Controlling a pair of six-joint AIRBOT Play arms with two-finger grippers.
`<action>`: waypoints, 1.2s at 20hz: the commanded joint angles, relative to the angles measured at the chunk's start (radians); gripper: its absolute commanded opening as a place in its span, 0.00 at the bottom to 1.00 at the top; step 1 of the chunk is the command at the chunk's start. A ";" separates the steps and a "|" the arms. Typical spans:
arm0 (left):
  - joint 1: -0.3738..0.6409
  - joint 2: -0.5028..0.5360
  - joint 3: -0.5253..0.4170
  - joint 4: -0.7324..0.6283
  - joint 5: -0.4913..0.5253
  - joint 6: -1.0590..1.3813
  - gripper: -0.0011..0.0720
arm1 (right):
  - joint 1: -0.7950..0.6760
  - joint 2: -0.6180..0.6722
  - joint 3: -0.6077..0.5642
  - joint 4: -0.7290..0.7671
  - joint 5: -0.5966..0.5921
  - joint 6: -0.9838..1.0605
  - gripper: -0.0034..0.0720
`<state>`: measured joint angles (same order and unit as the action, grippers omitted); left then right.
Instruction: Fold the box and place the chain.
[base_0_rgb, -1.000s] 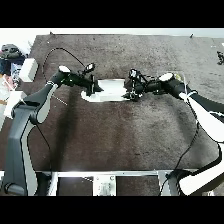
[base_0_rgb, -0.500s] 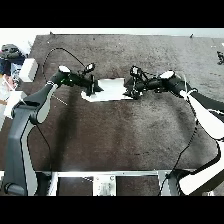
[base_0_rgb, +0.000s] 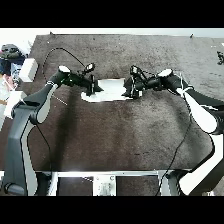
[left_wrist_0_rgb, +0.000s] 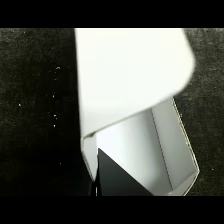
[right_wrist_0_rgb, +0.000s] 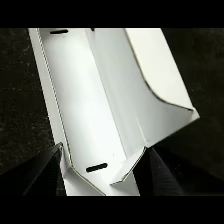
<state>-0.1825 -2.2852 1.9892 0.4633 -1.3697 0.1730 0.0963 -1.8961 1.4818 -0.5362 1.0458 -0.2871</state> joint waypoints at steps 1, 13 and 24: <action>0.000 0.000 0.000 0.000 0.000 0.000 0.03 | -0.012 -0.078 0.095 0.001 0.123 0.023 0.86; 0.000 0.000 0.000 0.000 0.000 0.000 0.03 | 0.033 -0.215 0.249 -0.089 0.206 0.042 0.85; 0.000 0.000 0.000 0.000 0.000 0.000 0.03 | 0.032 -0.228 0.250 -0.112 0.203 0.048 0.82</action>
<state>-0.1829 -2.2852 1.9896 0.4629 -1.3697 0.1738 0.1287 -2.1227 1.7306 -0.6342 1.2488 -0.2398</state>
